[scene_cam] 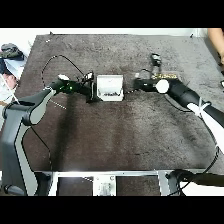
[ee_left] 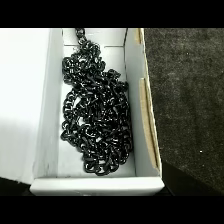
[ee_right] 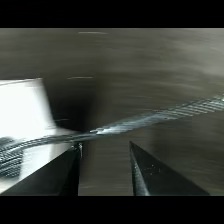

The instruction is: Fold the box and place the chain.

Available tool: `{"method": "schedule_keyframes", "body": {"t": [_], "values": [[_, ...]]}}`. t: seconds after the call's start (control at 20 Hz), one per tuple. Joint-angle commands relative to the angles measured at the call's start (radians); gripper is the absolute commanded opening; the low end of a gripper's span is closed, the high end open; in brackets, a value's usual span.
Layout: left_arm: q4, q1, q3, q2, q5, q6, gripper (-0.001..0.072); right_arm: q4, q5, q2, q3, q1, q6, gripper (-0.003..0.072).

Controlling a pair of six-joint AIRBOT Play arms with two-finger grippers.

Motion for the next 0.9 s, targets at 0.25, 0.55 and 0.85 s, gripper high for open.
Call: {"method": "schedule_keyframes", "body": {"t": [0.25, 0.55, 0.85], "values": [[0.0, 0.0, 0.0, 0.0, 0.0, 0.0, 0.0514, 0.114, -0.194, -0.153, -0.047, -0.223, 0.072, 0.0358], [0.0, 0.0, 0.0, 0.0, 0.0, 0.0, 0.0515, 0.151, -0.234, -0.312, 0.115, -0.154, 0.079, 0.0131], [0.0, 0.0, 0.0, 0.0, 0.0, 0.0, 0.0514, 0.163, -0.011, -0.107, 0.127, -0.059, -0.06, 0.0011]]}}
